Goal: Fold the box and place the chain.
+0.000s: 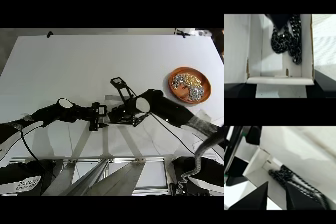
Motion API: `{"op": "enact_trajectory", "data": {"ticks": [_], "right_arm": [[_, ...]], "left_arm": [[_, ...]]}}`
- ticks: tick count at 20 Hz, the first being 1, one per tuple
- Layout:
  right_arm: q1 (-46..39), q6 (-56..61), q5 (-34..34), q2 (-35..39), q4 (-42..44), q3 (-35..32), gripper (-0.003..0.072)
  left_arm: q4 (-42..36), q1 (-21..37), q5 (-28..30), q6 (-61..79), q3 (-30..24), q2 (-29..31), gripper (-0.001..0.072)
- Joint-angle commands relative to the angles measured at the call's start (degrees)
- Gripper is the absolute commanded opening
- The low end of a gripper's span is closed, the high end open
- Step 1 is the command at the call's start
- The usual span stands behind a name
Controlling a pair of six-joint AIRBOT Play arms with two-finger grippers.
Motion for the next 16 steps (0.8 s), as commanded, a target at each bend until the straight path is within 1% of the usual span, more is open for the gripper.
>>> {"op": "enact_trajectory", "data": {"ticks": [1, 3, 5, 7, 9, 11, 12, 13, 14, 15, 16], "right_arm": [[-3.63, -6.4, 7.65, 5.35, 0.17, -0.02, 0.0248], [-6.32, -13.18, 13.92, 8.57, 0.17, -0.02, 0.0248], [-9.84, -20.61, 16.7, 10.36, 0.2, -0.04, 0.0248], [-13.27, -29.33, 18.84, 10.56, 0.17, -0.46, 0.0248], [-16.06, -41.38, 19.56, 10.56, 0.76, -2.93, 0.0237], [-18.86, -53.22, 18.86, 10.56, 3.98, -7.23, 0.022], [-20.24, -58.38, 17.66, 10.54, 5.2, -9.73, 0.0224], [-21.24, -62.23, 16.24, 10.45, 5.42, -11.91, 0.0245], [-21.86, -66.45, 14.34, 10.38, 5.42, -13.84, 0.037], [-21.92, -70.75, 11.76, 10.38, 5.64, -15.76, 0.0577], [-21.84, -74.07, 8.59, 10.36, 6.62, -17.46, 0.0667]], "left_arm": [[0.0, 0.0, 0.0, 0.02, 0.04, -0.02, 0.0209], [0.0, 0.0, 0.0, 0.02, 0.04, -0.02, 0.0209], [0.0, 0.0, 0.0, 0.02, 0.04, -0.02, 0.0209], [0.0, 0.0, 0.02, 0.02, 0.04, -0.02, 0.0209], [0.0, 0.0, 0.02, 0.02, 0.04, -0.02, 0.0209], [0.0, 0.0, 0.0, 0.02, 0.04, -0.02, 0.0209], [0.0, 0.0, 0.0, 0.02, 0.04, -0.02, 0.0209], [0.0, 0.0, 0.0, 0.02, 0.04, -0.02, 0.0209], [0.0, 0.0, 0.0, 0.02, 0.04, -0.02, 0.0209], [0.0, 0.0, 0.0, 0.02, 0.04, -0.02, 0.0209], [0.0, 0.0, 0.0, 0.02, 0.04, -0.02, 0.0209]]}}
